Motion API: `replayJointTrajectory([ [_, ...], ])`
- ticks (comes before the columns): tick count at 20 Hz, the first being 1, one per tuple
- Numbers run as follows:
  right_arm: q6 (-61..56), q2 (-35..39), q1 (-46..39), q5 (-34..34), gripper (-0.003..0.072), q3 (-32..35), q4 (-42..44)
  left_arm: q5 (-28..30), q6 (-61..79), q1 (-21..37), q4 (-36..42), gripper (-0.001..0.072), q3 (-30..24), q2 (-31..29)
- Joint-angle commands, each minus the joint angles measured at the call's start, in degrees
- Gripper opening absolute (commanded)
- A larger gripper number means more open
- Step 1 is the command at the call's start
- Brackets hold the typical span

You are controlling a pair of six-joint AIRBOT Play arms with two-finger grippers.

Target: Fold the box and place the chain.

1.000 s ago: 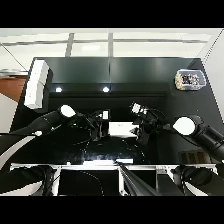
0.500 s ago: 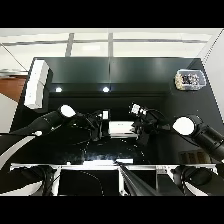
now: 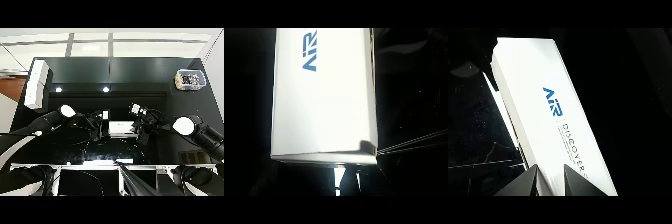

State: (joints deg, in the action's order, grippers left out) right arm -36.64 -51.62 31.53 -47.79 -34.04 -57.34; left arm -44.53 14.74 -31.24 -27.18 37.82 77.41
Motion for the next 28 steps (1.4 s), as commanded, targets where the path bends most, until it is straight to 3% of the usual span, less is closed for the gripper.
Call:
replayJointTrajectory([
  [1,-0.04,-0.04,0.02,0.11,0.0194,0.00,0.31,-0.02,0.02,-0.02,-0.04,0.0351,0.02,0.04],
  [23,-0.07,-0.17,0.15,0.66,0.0191,0.07,0.11,-0.02,0.02,-0.02,-0.04,0.0351,0.02,0.04],
  [24,-0.07,-0.22,0.15,0.68,0.0128,0.07,0.13,-0.02,0.02,-0.02,-0.04,0.0350,0.02,0.04],
  [28,-0.07,-0.90,0.15,0.68,0.0131,0.07,0.13,-0.02,0.02,-0.02,-0.04,0.0350,0.02,0.04],
])
